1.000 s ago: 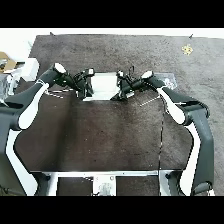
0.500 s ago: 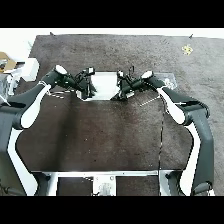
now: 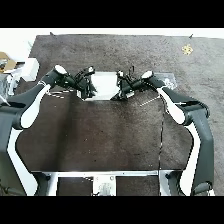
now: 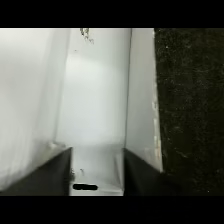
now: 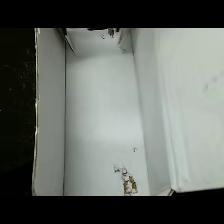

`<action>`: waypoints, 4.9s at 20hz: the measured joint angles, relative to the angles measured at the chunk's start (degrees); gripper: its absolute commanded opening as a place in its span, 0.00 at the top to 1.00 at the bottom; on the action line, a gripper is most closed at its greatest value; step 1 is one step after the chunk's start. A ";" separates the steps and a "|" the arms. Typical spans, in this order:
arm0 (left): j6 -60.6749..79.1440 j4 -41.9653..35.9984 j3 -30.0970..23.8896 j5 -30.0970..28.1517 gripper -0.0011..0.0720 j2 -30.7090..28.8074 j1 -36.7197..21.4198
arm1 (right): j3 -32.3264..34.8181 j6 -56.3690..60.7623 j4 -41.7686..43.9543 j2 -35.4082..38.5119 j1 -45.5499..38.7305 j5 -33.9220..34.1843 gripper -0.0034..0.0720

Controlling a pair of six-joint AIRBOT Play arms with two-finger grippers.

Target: Fold the box and place the chain.

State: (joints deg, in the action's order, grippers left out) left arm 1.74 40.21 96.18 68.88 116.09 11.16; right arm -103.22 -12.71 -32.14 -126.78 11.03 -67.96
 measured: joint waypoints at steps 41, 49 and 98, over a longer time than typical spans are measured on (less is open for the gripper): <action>-63.19 -2.36 -16.74 1.40 0.98 -9.31 -14.12 | 0.00 -0.11 -0.04 0.00 0.00 0.00 0.37; -63.25 -3.19 -17.70 -1.75 0.98 -9.25 -12.94 | 0.00 -0.09 -0.04 0.00 0.00 0.00 0.37; -74.01 -0.42 -15.85 -0.33 0.94 -7.96 -12.76 | 0.00 -0.11 -0.04 0.00 0.00 0.00 0.37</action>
State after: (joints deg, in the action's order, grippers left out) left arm -72.27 39.79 80.34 68.55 108.14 -1.61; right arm -103.22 -12.82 -32.18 -126.78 11.03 -67.96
